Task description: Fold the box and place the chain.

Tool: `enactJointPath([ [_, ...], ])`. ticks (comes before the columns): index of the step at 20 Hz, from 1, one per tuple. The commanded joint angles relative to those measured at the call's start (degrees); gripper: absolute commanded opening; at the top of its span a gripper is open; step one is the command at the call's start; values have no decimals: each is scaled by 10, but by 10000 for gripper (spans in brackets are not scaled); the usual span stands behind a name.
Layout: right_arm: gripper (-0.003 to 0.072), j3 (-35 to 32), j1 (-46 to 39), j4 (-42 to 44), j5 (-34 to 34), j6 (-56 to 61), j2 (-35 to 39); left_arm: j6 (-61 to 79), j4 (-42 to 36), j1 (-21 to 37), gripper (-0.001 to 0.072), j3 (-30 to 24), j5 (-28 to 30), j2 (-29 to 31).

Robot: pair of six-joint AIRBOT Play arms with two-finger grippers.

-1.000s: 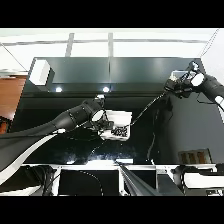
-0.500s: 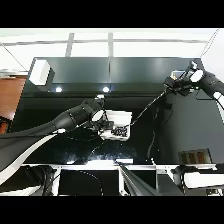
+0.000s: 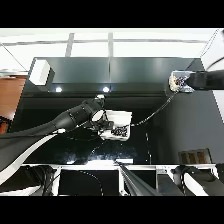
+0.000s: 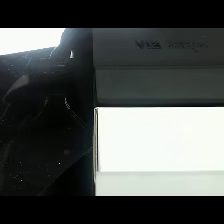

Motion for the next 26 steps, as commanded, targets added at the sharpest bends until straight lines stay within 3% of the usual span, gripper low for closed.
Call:
enactJointPath([
  [1,5,0,5,129,82,-22,107,0,0,0,30,0,-1,0],
  [5,5,-6,85,210,107,-14,115,0,0,0,30,0,0,0],
  [9,4,-13,189,272,-24,10,102,0,0,0,30,0,2,0],
  [13,4,-13,216,366,-115,-31,80,0,0,0,30,0,2,0],
  [17,5,-28,226,325,-80,-28,45,0,0,0,30,0,2,0],
  [22,5,-154,298,257,-102,3,2,0,0,0,30,0,1,0],
  [26,6,-206,304,226,-109,7,-31,0,0,0,30,0,1,0],
])
